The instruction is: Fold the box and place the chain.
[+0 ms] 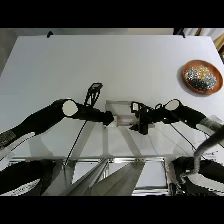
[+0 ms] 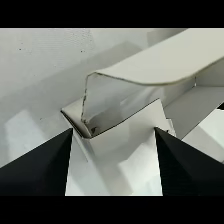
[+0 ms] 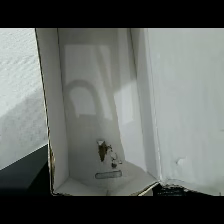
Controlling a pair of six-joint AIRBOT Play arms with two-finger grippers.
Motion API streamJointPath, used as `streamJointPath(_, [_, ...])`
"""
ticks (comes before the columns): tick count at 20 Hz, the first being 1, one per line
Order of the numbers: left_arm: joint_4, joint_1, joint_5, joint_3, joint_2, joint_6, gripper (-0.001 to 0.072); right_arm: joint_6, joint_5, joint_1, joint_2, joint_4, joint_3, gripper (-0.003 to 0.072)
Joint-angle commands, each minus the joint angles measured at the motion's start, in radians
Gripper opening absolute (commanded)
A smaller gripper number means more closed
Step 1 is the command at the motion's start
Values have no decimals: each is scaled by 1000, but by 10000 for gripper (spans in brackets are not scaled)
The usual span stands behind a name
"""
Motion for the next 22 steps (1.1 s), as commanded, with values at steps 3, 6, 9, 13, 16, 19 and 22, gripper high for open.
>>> streamJointPath(3, [125,-14,-1,14,-6,-145,573,0,0,1,1,0,0,402])
streamJointPath(6, [221,-22,-24,37,-6,-251,572,0,0,1,1,0,0,402])
streamJointPath(9, [244,-49,-37,77,-20,-265,563,0,0,1,1,0,0,402])
streamJointPath(13, [249,-73,-66,125,-77,-286,563,0,0,1,1,0,0,402])
streamJointPath(16, [254,-77,-75,143,-85,-286,563,0,0,1,1,0,0,402])
streamJointPath(19, [254,-73,-87,147,-84,-286,563,0,0,1,1,0,0,402])
streamJointPath(22, [254,-71,-127,147,-84,-286,564,0,0,1,1,0,0,402])
